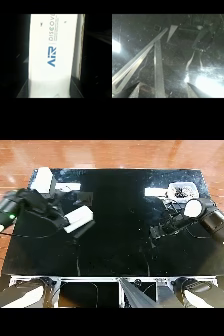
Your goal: Fold the box and place the chain.
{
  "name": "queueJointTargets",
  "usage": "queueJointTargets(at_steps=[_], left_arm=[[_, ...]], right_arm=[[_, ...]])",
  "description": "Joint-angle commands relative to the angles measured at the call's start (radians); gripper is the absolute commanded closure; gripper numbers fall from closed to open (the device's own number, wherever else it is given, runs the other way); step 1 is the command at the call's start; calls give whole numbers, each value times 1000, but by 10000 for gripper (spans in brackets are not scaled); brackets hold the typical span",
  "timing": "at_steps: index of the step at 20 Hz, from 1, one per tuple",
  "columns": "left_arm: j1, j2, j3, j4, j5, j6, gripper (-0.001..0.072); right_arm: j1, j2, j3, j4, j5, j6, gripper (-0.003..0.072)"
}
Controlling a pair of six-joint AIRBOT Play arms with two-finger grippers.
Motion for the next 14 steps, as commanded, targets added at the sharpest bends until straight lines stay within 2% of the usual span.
queueJointTargets(at_steps=[1, 4, 7, 10, 14], left_arm=[[254, 5, 1, 0, 29, -15, 689], [445, -8, 1, -8, 5, -14, 689], [554, -48, 2, 5, -29, -13, 689], [581, -138, 51, 11, -92, -16, 689], [576, -274, 203, 19, -100, -79, 689]], right_arm=[[0, 0, 0, -1, -10, 0, -34], [0, 0, 0, -1, -28, 0, -34], [0, 0, 0, 0, -42, 0, -34], [0, 0, 0, 3, -41, 10, -34], [0, 0, 0, 3, -41, 29, -34]])
